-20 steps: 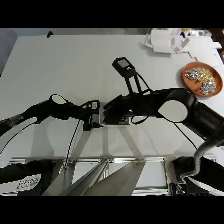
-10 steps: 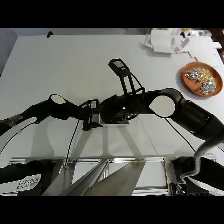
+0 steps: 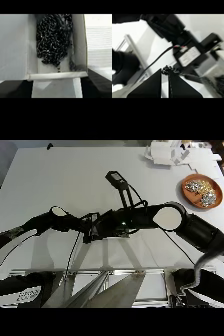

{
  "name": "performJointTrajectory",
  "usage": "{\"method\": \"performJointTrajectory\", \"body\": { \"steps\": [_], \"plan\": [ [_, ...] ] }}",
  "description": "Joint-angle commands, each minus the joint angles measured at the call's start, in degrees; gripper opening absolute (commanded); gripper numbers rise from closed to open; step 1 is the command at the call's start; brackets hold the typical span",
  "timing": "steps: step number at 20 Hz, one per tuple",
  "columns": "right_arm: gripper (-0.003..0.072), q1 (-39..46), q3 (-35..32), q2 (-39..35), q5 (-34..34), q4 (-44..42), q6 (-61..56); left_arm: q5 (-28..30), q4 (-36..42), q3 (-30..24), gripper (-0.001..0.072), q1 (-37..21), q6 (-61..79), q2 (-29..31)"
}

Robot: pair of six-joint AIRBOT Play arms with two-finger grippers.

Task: Fold the box and place the chain.

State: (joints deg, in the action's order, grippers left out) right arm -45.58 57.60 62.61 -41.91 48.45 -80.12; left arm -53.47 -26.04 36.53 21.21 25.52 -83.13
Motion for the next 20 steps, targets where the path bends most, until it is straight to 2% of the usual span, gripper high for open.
{"method": "performJointTrajectory", "body": {
  "steps": [1, 4, 7, 9, 12, 18, 19, 20],
  "plan": [
    [0.0019, 0.1, 0.0, -1.3, -3.5, 10.2, -7.4, 0.1, 0.1, 0.0, 0.021, 0.0, 0.0, 0.1],
    [0.0019, 1.6, 0.0, -3.2, -5.2, 15.7, -11.1, 0.0, 0.1, 0.0, 0.021, 0.0, 0.0, 0.1],
    [0.0019, 4.8, 0.0, -5.3, -6.6, 16.3, -11.1, 0.1, 0.1, 0.0, 0.021, 0.0, 0.0, 0.1],
    [0.0019, 6.5, -0.1, -5.4, -10.0, 18.4, -11.1, 0.1, 0.1, 0.0, 0.021, 0.0, 0.0, 0.1],
    [0.002, 6.9, -2.0, -4.7, -12.8, 22.4, -11.1, 0.1, 0.1, 0.0, 0.021, 0.0, 0.0, 0.1],
    [0.0022, 6.9, -8.0, 1.6, -11.8, 22.1, -6.4, 0.1, 0.1, 0.0, 0.021, 0.0, 0.0, 0.1],
    [0.0099, 6.9, -8.0, 2.7, -11.2, 21.6, -5.0, 0.1, 0.1, 0.0, 0.021, 0.0, 0.0, 0.1],
    [0.0231, 6.9, -8.0, 3.0, -10.7, 21.1, -3.2, 0.1, 0.1, 0.0, 0.021, 0.0, 0.0, 0.1]
  ]
}}
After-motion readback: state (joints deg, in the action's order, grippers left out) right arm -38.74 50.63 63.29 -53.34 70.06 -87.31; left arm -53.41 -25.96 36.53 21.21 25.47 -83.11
